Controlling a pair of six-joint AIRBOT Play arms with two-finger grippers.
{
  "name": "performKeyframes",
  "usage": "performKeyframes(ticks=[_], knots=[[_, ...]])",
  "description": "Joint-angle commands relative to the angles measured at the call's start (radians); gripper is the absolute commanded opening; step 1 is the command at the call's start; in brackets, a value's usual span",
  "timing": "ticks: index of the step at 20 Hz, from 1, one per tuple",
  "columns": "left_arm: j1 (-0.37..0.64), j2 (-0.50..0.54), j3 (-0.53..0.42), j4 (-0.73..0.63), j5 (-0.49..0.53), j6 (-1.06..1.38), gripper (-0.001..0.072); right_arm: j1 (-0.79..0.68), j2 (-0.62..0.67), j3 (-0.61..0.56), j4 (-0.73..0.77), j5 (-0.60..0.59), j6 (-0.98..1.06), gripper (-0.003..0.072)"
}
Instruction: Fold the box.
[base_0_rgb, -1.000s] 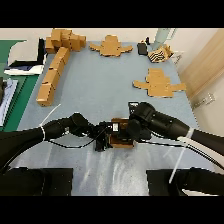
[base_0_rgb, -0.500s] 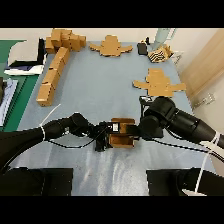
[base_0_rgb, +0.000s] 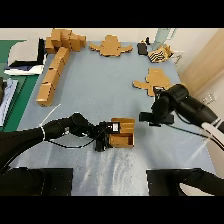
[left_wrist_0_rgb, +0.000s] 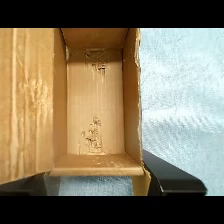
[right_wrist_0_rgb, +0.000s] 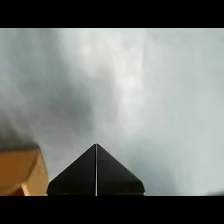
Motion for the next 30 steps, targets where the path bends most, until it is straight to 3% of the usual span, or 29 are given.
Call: performKeyframes(ticks=[1, 3, 5, 14, 18, 23, 30], knots=[[0.0, 0.0, 0.001, 0.0, 0.0, 0.0, 0.0498, -0.267, -0.122, 0.0, 0.595, 0.255, -0.573, 0.0002], [0.0, 0.0, 0.001, 0.0, 0.003, 0.002, 0.0499, -0.374, -0.207, 0.002, 1.037, 0.137, -1.005, 0.0002], [0.002, 0.0, 0.001, 0.002, 0.009, 0.0, 0.0499, -0.414, -0.246, 0.004, 1.197, 0.038, -1.164, 0.0002], [0.002, 0.003, 0.003, 0.072, 0.025, -0.106, 0.0499, -0.414, -0.246, 0.005, 1.185, 0.039, -1.179, 0.0002], [0.002, 0.05, 0.003, 0.082, 0.027, -0.119, 0.0498, -0.414, -0.246, 0.005, 1.186, 0.034, -1.178, 0.0003], [0.002, 0.073, 0.003, 0.186, 0.021, -0.225, 0.0498, -0.395, -0.246, 0.004, 1.18, 0.036, -1.176, 0.0004], [0.002, 0.067, -0.005, 0.184, 0.014, -0.261, 0.0498, -0.358, -0.246, 0.005, 1.123, 0.056, -1.176, 0.0005]])
